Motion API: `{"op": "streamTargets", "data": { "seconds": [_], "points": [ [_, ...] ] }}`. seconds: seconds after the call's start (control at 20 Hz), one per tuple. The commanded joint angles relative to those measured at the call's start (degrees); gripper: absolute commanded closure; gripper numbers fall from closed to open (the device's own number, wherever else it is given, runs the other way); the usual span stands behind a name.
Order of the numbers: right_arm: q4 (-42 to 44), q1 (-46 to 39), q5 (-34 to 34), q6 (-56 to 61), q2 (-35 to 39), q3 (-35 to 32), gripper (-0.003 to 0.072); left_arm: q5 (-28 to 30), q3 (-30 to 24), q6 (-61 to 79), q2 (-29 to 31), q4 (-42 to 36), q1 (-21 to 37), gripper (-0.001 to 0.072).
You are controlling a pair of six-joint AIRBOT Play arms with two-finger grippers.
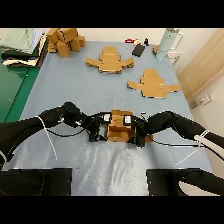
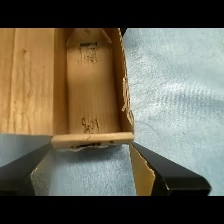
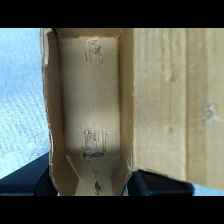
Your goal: Fold the box.
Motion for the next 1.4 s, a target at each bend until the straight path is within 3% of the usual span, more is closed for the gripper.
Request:
{"op": "streamTargets", "data": {
  "seconds": [0.0, 0.5, 0.7, 0.8, 0.95, 1.0, 1.05, 1.35],
  "points": [
    [0.02, -0.04, 0.02, 0.02, 0.02, 0.04, 0.0183, 2.25, 0.07, 0.37, -0.11, 0.15, -2.14, 0.0027],
    [0.0, -0.04, 0.02, 0.02, 0.02, 0.04, 0.0183, 4.24, 0.09, -4.22, -1.07, 0.26, -4.11, 0.0029],
    [0.02, -0.04, 0.02, 0.0, 0.02, 0.04, 0.0183, 7.56, 0.09, -6.75, -1.07, 0.28, -5.29, 0.003],
    [0.0, -0.04, 0.02, 0.02, 0.02, 0.04, 0.0184, 7.52, 0.09, -6.75, -1.07, 0.31, -5.29, 0.0146],
    [0.02, -0.04, 0.02, 0.0, 0.02, 0.04, 0.0184, 7.54, 0.09, -6.75, -1.07, 0.74, -5.6, 0.0147],
    [0.0, -0.04, 0.02, 0.0, 0.02, 0.04, 0.0183, 7.43, 0.09, -6.8, -1.14, 1.33, -5.75, 0.023],
    [0.02, -0.04, 0.02, 0.0, 0.02, 0.04, 0.0183, 7.37, 0.07, -6.78, -1.14, 1.53, -5.99, 0.0251],
    [0.0, -0.04, 0.02, 0.0, 0.02, 0.04, 0.0184, 7.54, 0.09, -6.78, -1.11, 1.51, -5.97, 0.0223]
  ]
}}
